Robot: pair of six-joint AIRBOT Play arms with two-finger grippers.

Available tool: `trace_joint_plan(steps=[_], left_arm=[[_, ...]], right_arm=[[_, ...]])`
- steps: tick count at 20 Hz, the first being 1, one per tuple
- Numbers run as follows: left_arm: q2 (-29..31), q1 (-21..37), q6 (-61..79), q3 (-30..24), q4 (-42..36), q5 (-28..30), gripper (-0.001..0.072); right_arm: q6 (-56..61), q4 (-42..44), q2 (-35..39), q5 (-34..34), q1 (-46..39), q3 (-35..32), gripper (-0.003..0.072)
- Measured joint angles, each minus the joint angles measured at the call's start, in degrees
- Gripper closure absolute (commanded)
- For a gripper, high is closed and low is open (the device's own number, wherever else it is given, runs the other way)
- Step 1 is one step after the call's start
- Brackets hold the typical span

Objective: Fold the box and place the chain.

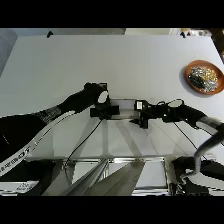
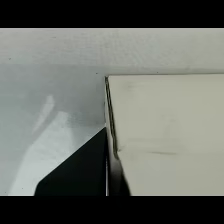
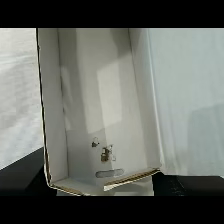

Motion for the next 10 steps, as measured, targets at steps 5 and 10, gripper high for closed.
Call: trace_joint_plan(steps=[5,10], left_arm=[[-0.35,0.00,-1.95,0.15,-0.24,-0.13,0.0554],[0.04,0.33,-2.08,0.15,-1.33,1.81,0.0366]], right_arm=[[-0.15,0.04,0.00,-0.02,0.00,0.00,0.0370],[-0.04,0.07,0.00,0.00,0.00,0.00,0.0370]])
